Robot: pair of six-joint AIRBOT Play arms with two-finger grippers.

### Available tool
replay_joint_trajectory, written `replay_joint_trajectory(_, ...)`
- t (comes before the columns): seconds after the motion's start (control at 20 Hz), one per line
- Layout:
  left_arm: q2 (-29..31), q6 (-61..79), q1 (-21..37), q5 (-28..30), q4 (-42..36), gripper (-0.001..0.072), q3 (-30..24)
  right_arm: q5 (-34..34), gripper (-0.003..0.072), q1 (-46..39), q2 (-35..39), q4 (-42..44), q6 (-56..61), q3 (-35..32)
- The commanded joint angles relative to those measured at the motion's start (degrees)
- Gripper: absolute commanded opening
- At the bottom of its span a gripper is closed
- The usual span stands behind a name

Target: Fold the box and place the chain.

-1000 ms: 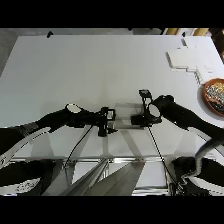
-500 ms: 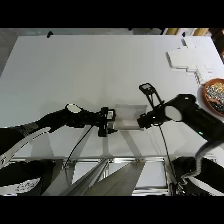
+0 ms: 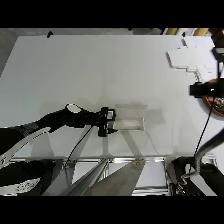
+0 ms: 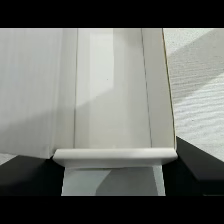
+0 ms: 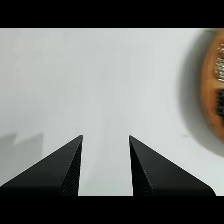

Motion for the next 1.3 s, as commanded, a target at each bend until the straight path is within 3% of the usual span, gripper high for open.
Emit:
replay_joint_trajectory(0.0,0.0,0.0,0.0,0.0,0.0,0.0029,0.0,-6.7,0.0290,-15.3,-7.8,-0.8,-1.3,1.0)
replay_joint_trajectory(0.25,0.0,0.0,0.0,-0.1,0.0,0.0029,0.0,-4.5,0.0291,-27.4,-20.7,-1.0,-5.3,8.9)
replay_joint_trajectory(0.5,0.0,0.0,0.0,-0.2,0.0,0.0029,0.0,-7.7,0.0285,-36.1,-27.2,-0.8,-10.3,9.6)
replay_joint_trajectory(0.85,0.0,0.0,0.0,-0.2,0.0,0.0029,0.0,-10.2,0.0282,-36.5,-33.6,7.3,-14.9,9.6)
replay_joint_trajectory(1.0,0.0,0.0,0.0,-0.2,0.0,0.0029,0.0,-11.5,0.0218,-36.5,-34.3,7.4,-14.9,9.6)
replay_joint_trajectory(1.25,0.0,0.0,0.0,-0.2,0.0,0.0029,0.0,-10.5,0.0214,-36.5,-36.2,7.8,-14.9,9.6)
